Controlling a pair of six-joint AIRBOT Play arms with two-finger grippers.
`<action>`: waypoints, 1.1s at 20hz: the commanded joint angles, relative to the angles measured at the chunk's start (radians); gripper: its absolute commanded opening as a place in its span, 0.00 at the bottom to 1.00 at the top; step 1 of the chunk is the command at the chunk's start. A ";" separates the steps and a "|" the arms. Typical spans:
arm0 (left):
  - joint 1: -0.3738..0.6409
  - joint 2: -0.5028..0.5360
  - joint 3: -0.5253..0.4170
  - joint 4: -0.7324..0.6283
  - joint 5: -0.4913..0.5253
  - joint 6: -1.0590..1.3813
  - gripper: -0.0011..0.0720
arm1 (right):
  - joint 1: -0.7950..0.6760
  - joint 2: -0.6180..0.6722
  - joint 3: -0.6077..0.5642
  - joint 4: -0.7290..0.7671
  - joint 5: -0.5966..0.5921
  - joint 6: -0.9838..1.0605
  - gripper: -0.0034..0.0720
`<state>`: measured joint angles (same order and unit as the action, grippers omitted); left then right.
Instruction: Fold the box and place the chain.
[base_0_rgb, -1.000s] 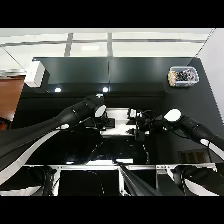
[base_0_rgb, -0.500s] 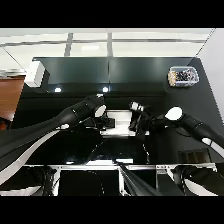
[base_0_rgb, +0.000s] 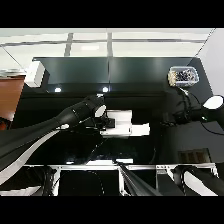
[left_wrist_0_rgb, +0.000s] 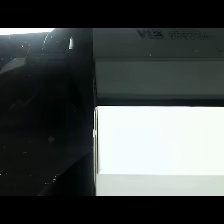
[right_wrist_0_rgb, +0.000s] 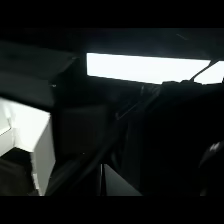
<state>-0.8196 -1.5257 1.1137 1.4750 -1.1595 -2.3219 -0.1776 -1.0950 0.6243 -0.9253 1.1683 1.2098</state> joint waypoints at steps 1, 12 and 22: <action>0.000 0.000 0.000 0.001 -0.001 0.000 0.05 | -0.056 -0.077 -0.082 0.089 -0.011 0.118 0.06; 0.000 0.000 0.000 0.001 -0.001 0.000 0.05 | 0.239 -0.220 -0.075 0.430 0.043 -0.280 0.07; 0.000 0.000 0.000 0.001 -0.001 0.000 0.05 | 0.229 -0.220 0.013 0.428 0.127 -0.271 0.69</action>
<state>-0.8196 -1.5257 1.1137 1.4754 -1.1606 -2.3222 0.0513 -1.3151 0.6113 -0.5034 1.2732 0.9386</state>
